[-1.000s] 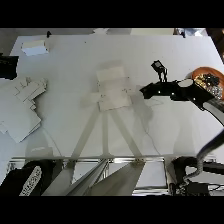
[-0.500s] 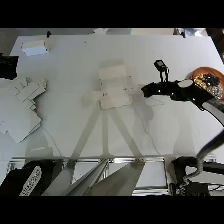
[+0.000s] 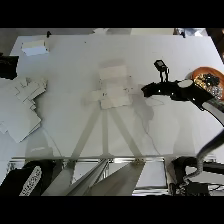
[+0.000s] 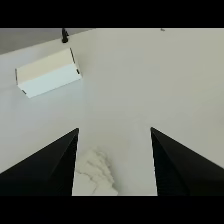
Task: Fold the box and place the chain.
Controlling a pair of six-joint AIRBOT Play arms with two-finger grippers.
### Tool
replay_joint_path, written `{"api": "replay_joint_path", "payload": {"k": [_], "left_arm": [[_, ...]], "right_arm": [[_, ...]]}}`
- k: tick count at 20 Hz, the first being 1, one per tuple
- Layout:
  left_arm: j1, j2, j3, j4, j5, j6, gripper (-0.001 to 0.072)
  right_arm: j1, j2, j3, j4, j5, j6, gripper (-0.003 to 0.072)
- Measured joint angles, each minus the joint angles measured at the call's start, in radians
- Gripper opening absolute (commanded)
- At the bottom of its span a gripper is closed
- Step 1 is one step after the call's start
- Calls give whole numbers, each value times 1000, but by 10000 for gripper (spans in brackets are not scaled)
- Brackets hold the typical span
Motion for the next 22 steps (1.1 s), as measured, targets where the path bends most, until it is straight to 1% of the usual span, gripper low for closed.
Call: {"api": "replay_joint_path", "payload": {"k": [6,8,11,13,15,16,17,18,19,22], "left_arm": [[-24,-14,0,-116,-40,-23,506],[-60,-40,0,-133,-55,-23,518],[-149,-113,0,-151,-56,-15,521],[-225,-191,12,-172,-49,13,522],[-298,-295,56,-188,-51,34,524],[-331,-359,94,-192,-68,42,550],[-355,-421,137,-198,-84,48,646],[-375,-491,187,-213,-112,52,682],[-388,-555,233,-231,-132,55,703],[-410,-739,352,-317,-182,60,704]], "right_arm": [[0,0,0,0,0,0,11],[0,0,0,0,0,0,11],[0,0,0,0,0,0,11],[0,0,0,0,0,0,11],[0,0,0,0,0,0,11],[0,0,0,0,0,0,11],[0,0,0,0,0,0,11],[0,0,0,0,0,0,11],[0,0,0,0,0,0,11],[0,0,0,0,0,0,11]]}}
